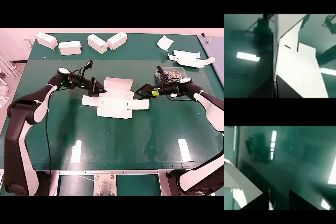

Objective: Fold the box and place the chain.

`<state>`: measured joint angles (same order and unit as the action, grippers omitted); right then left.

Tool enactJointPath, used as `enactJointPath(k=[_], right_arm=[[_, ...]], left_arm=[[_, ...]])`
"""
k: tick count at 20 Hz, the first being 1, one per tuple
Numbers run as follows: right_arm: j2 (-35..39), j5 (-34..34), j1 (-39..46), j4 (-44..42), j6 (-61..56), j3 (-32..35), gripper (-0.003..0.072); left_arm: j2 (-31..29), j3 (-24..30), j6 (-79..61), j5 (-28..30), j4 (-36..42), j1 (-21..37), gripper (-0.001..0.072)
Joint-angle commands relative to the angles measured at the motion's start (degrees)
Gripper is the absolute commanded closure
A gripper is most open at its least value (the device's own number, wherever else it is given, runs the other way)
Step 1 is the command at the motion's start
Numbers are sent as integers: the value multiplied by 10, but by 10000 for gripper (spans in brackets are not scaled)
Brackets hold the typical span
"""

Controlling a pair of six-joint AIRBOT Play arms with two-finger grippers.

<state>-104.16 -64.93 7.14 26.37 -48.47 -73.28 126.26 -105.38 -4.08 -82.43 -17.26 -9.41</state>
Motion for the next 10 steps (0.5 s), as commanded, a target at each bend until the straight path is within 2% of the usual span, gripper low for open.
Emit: enactJointPath(k=[1,5,10], right_arm=[[0,0,19,-29,12,-8,392],[0,0,37,-33,25,-8,392],[0,0,37,-33,37,-8,392]], left_arm=[[0,14,-75,-1,5,0,688],[-1,14,-100,0,11,0,690],[-2,14,-106,27,-8,0,691]])
